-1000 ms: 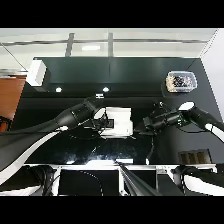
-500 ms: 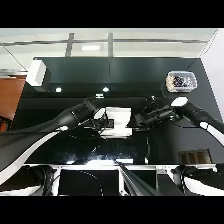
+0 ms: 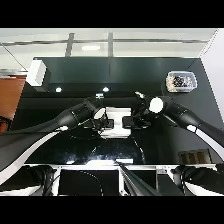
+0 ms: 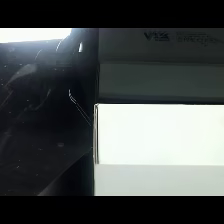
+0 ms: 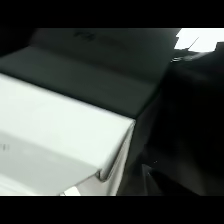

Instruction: Fold the box and place the chain.

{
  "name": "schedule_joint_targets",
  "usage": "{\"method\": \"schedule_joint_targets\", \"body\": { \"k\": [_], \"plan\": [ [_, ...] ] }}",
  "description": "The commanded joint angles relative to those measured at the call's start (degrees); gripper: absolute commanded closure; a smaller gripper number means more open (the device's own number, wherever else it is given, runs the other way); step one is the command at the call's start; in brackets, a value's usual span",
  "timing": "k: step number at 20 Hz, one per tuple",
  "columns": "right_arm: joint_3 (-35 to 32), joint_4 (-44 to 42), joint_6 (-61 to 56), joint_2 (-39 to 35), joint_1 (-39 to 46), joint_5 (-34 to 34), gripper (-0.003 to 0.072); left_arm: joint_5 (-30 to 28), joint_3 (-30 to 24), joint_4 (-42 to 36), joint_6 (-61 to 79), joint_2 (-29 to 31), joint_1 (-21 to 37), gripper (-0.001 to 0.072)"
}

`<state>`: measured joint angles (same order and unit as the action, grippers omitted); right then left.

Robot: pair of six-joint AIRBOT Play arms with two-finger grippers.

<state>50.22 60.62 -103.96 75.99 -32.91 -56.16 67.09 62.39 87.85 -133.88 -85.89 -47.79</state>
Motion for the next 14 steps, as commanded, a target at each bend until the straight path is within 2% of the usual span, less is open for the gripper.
{"method": "schedule_joint_targets", "body": {
  "k": [1, 5, 10, 11, 14],
  "plan": [
    [3.39, 15.37, -16.57, -0.07, -6.19, -1.27, 0.0317, 0.76, 0.04, 0.17, 0.22, 0.02, 0.04, 0.0682],
    [4.28, 22.91, -25.81, 0.39, -11.23, -2.75, 0.0319, 0.52, 0.04, 0.17, 0.17, 0.02, 0.04, 0.0682],
    [4.55, 22.01, -29.33, 2.27, -11.39, -2.95, 0.0321, 0.2, 0.04, 0.15, 0.15, 0.02, 0.04, 0.0682],
    [4.7, 21.99, -29.33, 2.58, -11.39, -3.17, 0.0367, 0.2, 0.04, 0.15, 0.15, 0.02, 0.04, 0.0682],
    [4.7, 21.94, -29.33, 3.23, -11.39, -3.3, 0.0378, 0.35, 0.04, 0.13, 0.15, 0.02, 0.04, 0.0682]
  ]
}}
